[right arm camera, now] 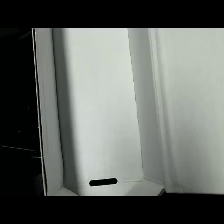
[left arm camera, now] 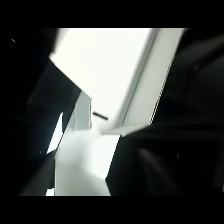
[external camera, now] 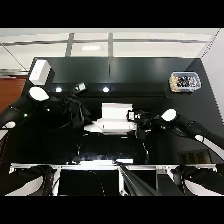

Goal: Fold the box and place the chain.

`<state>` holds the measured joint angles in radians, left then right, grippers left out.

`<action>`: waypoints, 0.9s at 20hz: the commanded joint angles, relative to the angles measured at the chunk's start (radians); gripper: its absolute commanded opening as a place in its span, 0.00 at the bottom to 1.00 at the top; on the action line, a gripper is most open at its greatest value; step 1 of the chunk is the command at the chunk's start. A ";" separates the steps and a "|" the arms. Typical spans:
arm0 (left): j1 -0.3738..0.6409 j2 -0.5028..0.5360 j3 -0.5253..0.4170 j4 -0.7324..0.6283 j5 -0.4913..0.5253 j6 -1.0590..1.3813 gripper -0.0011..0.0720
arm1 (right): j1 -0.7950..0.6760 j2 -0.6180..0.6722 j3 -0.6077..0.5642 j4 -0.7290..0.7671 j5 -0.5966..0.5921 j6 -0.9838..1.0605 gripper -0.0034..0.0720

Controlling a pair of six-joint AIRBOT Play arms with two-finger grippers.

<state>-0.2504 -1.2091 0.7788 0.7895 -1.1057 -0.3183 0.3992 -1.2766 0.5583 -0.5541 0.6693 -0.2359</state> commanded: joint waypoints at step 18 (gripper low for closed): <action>-0.222 -0.055 -0.029 0.122 0.222 0.128 0.74 | 0.000 -0.001 0.000 0.000 0.000 0.000 0.31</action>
<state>-0.4702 -1.2545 0.7502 0.9321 -0.8574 -0.1905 0.3996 -1.2766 0.5583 -0.5541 0.6693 -0.2359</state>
